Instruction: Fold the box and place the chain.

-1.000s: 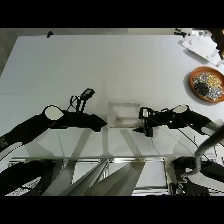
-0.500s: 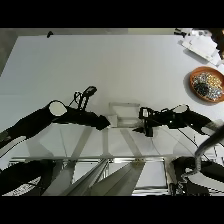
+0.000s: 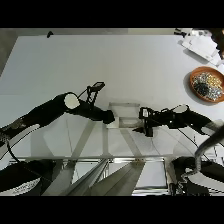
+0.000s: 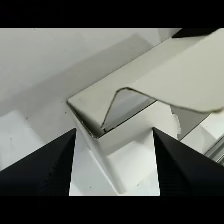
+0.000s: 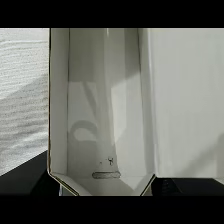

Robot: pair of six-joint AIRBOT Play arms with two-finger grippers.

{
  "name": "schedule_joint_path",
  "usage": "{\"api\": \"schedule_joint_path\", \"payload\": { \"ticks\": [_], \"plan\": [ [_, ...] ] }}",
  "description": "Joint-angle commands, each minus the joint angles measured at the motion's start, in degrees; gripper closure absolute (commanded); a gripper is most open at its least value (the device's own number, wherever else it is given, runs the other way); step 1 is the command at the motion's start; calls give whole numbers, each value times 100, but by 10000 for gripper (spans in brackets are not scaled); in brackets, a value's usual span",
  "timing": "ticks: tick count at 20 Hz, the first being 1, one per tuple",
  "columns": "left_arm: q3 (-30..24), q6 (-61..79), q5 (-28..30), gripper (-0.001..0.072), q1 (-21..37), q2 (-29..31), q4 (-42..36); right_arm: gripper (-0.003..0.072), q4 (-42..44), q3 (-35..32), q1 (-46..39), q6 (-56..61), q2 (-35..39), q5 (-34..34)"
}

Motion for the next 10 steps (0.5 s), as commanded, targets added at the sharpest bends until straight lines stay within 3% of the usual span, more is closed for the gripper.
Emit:
{"api": "schedule_joint_path", "payload": {
  "ticks": [1, 6, 10],
  "plan": [
    [267, -1036, -404, 172, -98, -55, 852, 265, 2, 7, -4, 0, 7, 0],
    [671, -1646, -704, 172, -409, -212, 1167, 265, 2, 7, -4, 0, 7, 0],
    [1023, -1829, -1296, 171, -682, -647, 1456, 265, 2, 7, -4, 0, 7, 2]
  ]
}}
